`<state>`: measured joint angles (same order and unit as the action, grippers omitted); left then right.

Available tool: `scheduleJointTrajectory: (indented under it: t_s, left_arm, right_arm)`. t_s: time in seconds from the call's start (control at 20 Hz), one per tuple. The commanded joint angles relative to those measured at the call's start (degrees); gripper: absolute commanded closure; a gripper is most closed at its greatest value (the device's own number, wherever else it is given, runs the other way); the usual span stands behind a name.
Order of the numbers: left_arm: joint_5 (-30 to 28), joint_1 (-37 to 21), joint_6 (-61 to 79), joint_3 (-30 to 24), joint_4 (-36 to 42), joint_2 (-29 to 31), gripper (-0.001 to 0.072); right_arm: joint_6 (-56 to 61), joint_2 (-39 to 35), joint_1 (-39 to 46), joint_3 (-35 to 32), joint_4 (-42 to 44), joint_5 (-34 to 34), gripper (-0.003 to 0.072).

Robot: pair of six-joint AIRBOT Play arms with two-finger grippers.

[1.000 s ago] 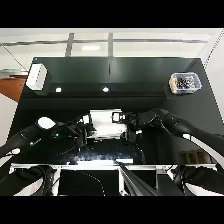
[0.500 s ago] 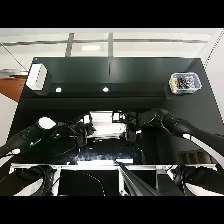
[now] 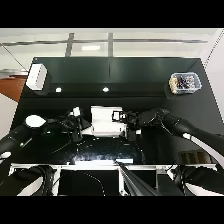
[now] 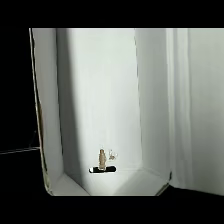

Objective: Fold the box and place the chain.

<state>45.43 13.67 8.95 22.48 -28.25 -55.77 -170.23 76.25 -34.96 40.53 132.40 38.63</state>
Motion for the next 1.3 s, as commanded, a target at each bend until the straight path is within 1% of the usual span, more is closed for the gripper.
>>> scheduleJointTrajectory:
  t_s: [0.0,0.1,0.25,0.45,0.55,0.6,0.7,0.75,0.8,0.85,1.05,1.15,1.25]
  left_arm:
    - [5.9,-5.7,-6.5,0.0,0.0,5.0,0.0683]
    - [6.7,-9.6,-13.0,0.0,0.0,7.1,0.0683]
    - [8.4,-15.9,-20.7,0.0,-1.3,7.7,0.0683]
    - [7.6,-25.6,-45.5,0.0,-8.0,7.7,0.0684]
    - [6.0,-29.3,-60.3,0.0,-13.2,7.5,0.0684]
    - [6.0,-30.5,-65.0,0.0,-17.5,7.2,0.0684]
    - [7.4,-31.6,-78.8,0.0,-27.1,4.8,0.0684]
    - [8.8,-31.9,-82.4,0.0,-29.4,2.5,0.0684]
    - [10.8,-32.2,-82.8,0.0,-28.9,-0.4,0.0683]
    - [12.2,-32.3,-82.2,0.0,-26.7,-3.7,0.0683]
    - [16.1,-32.3,-69.5,0.0,-14.5,-14.9,0.0682]
    - [17.8,-31.9,-63.9,0.0,-8.1,-18.9,0.0684]
    - [18.1,-29.7,-62.9,0.0,-7.3,-21.8,0.0684]
  right_arm:
    - [-0.1,0.0,0.0,0.0,0.0,-0.1,0.0208]
    - [-0.1,0.0,0.0,0.0,0.0,-0.1,0.0208]
    - [-0.2,0.0,0.0,0.0,0.0,0.0,0.0208]
    - [-0.2,0.0,0.0,0.0,0.0,-0.1,0.0208]
    - [-0.2,0.0,0.0,0.0,0.0,-0.1,0.0208]
    - [-0.2,0.0,0.0,0.0,0.0,-0.1,0.0208]
    - [-0.2,0.0,0.0,0.0,0.0,-0.1,0.0208]
    - [-0.2,0.0,0.0,0.0,0.0,-0.1,0.0208]
    - [-0.2,0.0,0.0,0.0,0.0,-0.1,0.0209]
    - [-0.2,0.0,0.0,0.0,0.0,-0.1,0.0208]
    - [-0.2,0.0,0.0,0.0,0.0,0.0,0.0208]
    - [-0.2,0.0,0.0,0.0,0.0,0.0,0.0208]
    - [-0.2,0.0,0.0,0.0,0.0,0.0,0.0208]
